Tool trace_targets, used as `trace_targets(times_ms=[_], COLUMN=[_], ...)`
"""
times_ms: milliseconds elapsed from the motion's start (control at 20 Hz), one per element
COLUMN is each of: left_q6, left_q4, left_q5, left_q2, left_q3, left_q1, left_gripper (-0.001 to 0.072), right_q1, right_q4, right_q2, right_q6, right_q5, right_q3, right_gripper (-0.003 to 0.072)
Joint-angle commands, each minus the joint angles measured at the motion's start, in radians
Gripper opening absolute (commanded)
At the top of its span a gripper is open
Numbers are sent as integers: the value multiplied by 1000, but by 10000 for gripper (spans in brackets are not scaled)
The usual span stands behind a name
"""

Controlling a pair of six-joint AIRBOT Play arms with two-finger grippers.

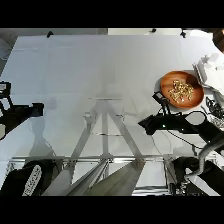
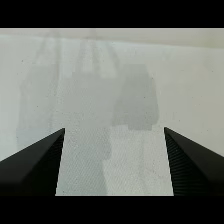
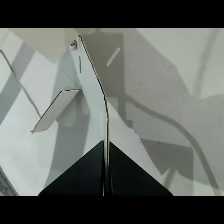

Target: Fold the box and place the chain.

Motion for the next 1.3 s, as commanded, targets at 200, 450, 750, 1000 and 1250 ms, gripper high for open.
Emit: trace_targets(times_ms=[200, 450, 750, 1000, 1250], left_q6=[122, 431, 511, 478, 358], left_q4=[-49, -343, -408, -398, -305], left_q5=[-82, -334, -457, -468, -575], left_q2=[1, 1, -2, -16, -164], left_q3=[5, 137, 208, 214, 356], left_q1=[0, -1, -65, -277, -370], left_gripper=[697, 696, 666, 617, 618], right_q1=[0, 0, 0, 0, 0], right_q4=[73, 73, 73, 73, 73], right_q2=[-56, -56, -56, -56, -56], right_q6=[-98, -98, -98, -98, -98], right_q5=[-57, -74, -74, -74, -74], right_q3=[-2, -2, -2, -2, -2], right_gripper=[9, 14, 14, 14, 14])
